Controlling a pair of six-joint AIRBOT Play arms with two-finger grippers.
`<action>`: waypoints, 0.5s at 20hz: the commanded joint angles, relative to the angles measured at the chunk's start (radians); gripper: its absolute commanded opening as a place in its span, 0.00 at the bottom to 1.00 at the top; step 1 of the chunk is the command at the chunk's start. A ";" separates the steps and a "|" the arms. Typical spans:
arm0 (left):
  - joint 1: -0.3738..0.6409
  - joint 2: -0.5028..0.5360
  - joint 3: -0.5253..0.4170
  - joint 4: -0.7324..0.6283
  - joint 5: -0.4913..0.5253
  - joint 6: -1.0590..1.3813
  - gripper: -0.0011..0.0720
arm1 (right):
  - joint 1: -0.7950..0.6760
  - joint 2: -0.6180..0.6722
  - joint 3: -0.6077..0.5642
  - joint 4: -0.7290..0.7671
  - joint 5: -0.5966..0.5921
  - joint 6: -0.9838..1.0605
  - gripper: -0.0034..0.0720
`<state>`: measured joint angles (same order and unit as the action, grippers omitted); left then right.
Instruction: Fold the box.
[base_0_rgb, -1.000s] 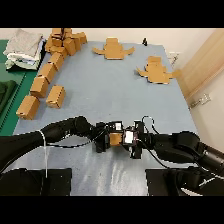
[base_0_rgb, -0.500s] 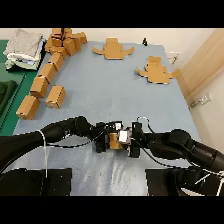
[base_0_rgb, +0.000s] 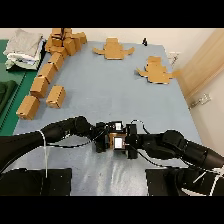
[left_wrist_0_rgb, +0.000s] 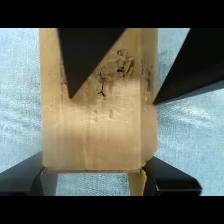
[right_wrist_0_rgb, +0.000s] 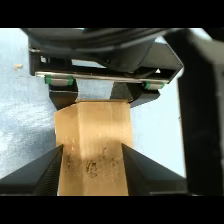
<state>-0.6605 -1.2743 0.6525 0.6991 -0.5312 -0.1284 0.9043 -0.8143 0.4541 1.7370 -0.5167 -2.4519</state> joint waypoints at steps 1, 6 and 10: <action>0.001 0.000 0.001 0.000 0.000 0.000 0.65 | 0.006 -0.003 -0.001 -0.015 0.015 -0.018 0.73; 0.001 0.000 0.000 0.000 0.000 0.000 0.65 | 0.034 -0.002 -0.021 -0.031 0.061 -0.006 0.73; 0.001 0.000 0.000 0.000 0.000 0.000 0.65 | 0.079 0.006 -0.045 -0.082 0.086 0.072 0.73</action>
